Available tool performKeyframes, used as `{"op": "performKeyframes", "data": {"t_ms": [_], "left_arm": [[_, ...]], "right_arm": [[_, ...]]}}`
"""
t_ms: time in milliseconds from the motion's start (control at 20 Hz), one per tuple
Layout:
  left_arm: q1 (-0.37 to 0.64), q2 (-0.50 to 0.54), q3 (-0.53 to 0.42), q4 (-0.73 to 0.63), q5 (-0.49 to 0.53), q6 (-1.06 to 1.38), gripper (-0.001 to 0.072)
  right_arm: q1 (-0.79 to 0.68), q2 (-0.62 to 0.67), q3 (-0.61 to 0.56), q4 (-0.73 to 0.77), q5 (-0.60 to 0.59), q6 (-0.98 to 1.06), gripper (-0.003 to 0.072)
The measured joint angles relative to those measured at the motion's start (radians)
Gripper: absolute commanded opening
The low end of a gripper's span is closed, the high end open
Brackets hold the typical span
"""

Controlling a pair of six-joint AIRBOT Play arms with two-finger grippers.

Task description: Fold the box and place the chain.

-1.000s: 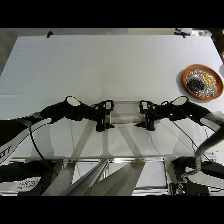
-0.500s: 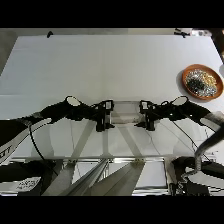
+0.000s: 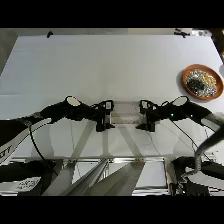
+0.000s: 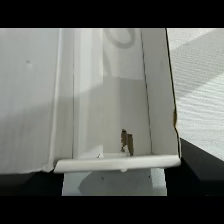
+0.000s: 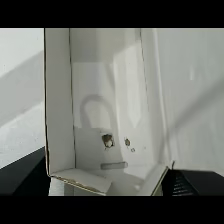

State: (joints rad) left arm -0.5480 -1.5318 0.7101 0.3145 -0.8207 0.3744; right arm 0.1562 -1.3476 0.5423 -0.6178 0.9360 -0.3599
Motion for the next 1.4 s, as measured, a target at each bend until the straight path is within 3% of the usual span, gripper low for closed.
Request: {"op": "performKeyframes", "data": {"t_ms": [200,450,600,650,750,1000,1400], "left_arm": [[0.0,0.0,0.0,0.0,-0.001,0.0,0.0394],[0.0,0.0,0.0,0.0,-0.001,0.0,0.0394],[0.0,0.0,0.0,0.0,0.0,0.0,0.0394],[0.0,0.0,0.0,0.0,0.0,0.0,0.0394],[0.0,0.0,0.0,0.0,0.0,0.0,0.0394],[0.0,0.0,0.0,0.0,0.001,0.0,0.0394],[0.0,0.0,0.0,-0.001,0.001,-0.001,0.0394]], "right_arm": [[0.0,0.06,0.0,-0.116,0.0,0.135,0.0709],[0.0,0.223,-0.001,-0.315,0.025,0.347,0.0699],[0.0,0.36,-0.001,-0.37,0.035,0.414,0.0635],[0.0,0.401,-0.001,-0.365,0.036,0.422,0.0497],[0.0,0.468,-0.001,-0.291,0.037,0.438,0.0034],[0.055,0.508,-0.001,-0.018,-0.031,0.417,0.0013],[0.197,0.321,-0.001,0.091,-0.44,0.651,0.0013]]}}
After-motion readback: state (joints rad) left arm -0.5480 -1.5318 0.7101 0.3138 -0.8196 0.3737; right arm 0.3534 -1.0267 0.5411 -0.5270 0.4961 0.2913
